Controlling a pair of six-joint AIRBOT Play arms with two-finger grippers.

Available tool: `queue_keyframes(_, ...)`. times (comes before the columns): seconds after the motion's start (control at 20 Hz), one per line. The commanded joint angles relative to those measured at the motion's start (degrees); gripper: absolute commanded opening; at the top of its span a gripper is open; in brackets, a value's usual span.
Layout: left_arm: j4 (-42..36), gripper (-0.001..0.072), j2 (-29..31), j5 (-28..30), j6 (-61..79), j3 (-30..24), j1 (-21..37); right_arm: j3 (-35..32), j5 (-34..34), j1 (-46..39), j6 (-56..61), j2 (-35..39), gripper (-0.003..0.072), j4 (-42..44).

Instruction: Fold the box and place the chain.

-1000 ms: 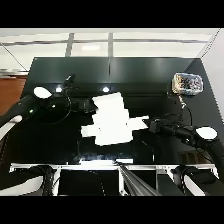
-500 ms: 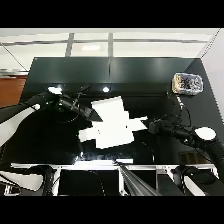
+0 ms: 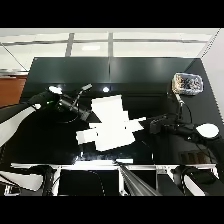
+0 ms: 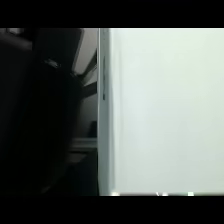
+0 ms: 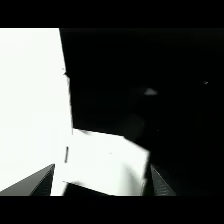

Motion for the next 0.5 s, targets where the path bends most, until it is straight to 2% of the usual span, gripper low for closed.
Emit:
queue_keyframes(0.0, 6.01, 0.0021, 5.81, 6.45, 0.63, -0.94, -2.89, 9.9, 10.1, -1.42, 1.07, 0.04, 0.0703, -23.85)
queue_keyframes(0.1, 4.66, 0.0022, 12.11, 15.15, 3.69, -2.82, -5.95, 13.75, 11.54, -1.42, -0.76, 0.04, 0.0703, -28.57)
queue_keyframes(0.15, 1.64, 0.0023, 14.73, 20.22, 6.73, -4.26, -6.86, 14.05, 11.41, -1.4, -4.17, 0.04, 0.0703, -28.2)
queue_keyframes(0.2, -2.25, 0.0027, 16.35, 22.62, 12.28, -5.9, -7.72, 13.99, 11.65, -1.09, -8.17, -0.02, 0.0703, -27.76)
queue_keyframes(0.25, -3.15, 0.0025, 16.76, 21.05, 20.57, -7.06, -8.52, 13.84, 11.76, -0.33, -12.22, -0.04, 0.0702, -27.47)
queue_keyframes(0.35, 4.24, 0.0025, 16.68, 20.59, 30.21, -7.63, -10.88, 13.81, 11.43, 1.97, -16.57, -0.11, 0.0702, -27.12)
queue_keyframes(0.45, 6.73, 0.0025, 16.59, 26.45, 30.18, -7.82, -13.03, 13.09, 9.77, 4.59, -18.64, -0.15, 0.0702, -26.73)
